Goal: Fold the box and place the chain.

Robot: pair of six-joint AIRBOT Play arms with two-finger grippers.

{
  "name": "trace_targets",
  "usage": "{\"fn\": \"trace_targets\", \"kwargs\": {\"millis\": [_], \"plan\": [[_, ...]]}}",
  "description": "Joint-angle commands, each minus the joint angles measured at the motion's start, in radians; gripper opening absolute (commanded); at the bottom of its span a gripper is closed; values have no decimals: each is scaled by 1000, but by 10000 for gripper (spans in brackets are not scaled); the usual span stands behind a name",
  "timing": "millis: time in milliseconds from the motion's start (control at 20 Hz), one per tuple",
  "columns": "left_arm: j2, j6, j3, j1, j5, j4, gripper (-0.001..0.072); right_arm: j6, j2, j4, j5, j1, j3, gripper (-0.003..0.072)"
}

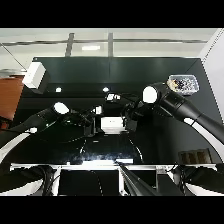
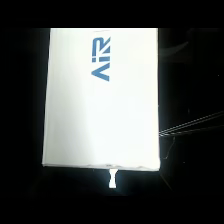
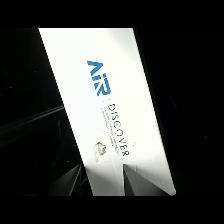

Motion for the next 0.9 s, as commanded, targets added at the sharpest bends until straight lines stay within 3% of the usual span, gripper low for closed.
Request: {"fn": "trace_targets", "kwargs": {"millis": [0,650,850], "plan": [[0,0,1,0,0,0,493,3,0,-1,2,0,0,323],[0,0,1,0,1,0,494,37,56,-26,22,-7,22,324],[0,0,1,0,2,0,494,156,125,-27,91,-93,22,302]]}}
